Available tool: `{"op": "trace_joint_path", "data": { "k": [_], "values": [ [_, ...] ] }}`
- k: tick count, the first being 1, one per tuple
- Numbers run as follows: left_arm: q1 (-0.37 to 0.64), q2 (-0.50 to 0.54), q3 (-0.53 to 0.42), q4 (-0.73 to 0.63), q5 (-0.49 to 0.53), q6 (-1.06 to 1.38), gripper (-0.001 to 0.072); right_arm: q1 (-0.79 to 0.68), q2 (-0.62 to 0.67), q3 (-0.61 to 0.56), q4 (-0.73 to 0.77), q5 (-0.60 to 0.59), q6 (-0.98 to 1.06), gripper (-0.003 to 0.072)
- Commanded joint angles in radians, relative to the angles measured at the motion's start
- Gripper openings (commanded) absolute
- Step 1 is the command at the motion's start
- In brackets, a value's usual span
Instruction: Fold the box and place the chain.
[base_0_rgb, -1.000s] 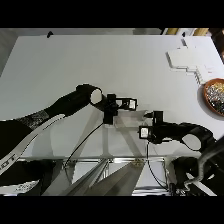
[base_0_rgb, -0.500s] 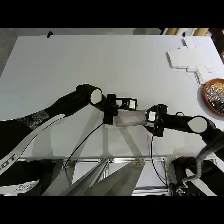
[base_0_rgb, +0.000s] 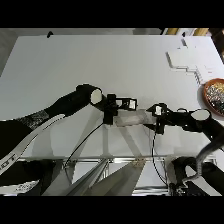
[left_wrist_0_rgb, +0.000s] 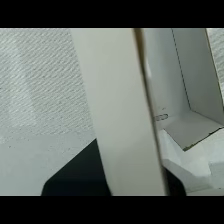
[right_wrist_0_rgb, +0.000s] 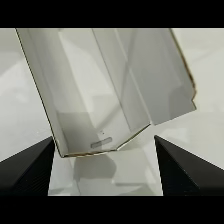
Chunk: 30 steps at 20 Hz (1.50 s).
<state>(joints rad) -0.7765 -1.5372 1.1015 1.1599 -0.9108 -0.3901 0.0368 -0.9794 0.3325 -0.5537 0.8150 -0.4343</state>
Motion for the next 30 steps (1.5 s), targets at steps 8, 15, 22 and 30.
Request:
{"op": "trace_joint_path", "data": {
  "k": [8,15,22,30],
  "values": [
    [0.000,0.000,0.000,0.000,0.001,0.000,0.0010,0.025,-0.119,0.006,-0.033,0.139,-0.023,0.0478],
    [0.000,0.000,0.000,0.000,0.001,0.000,0.0010,0.025,-0.121,0.006,-0.032,0.113,-0.008,0.0557],
    [0.000,0.000,0.000,0.000,0.001,0.000,0.0010,0.025,-0.180,0.006,0.061,0.108,-0.102,0.0597],
    [0.000,0.000,0.000,0.000,0.001,0.000,0.0010,0.026,-0.214,0.006,0.095,0.101,-0.169,0.0596]
  ]
}}
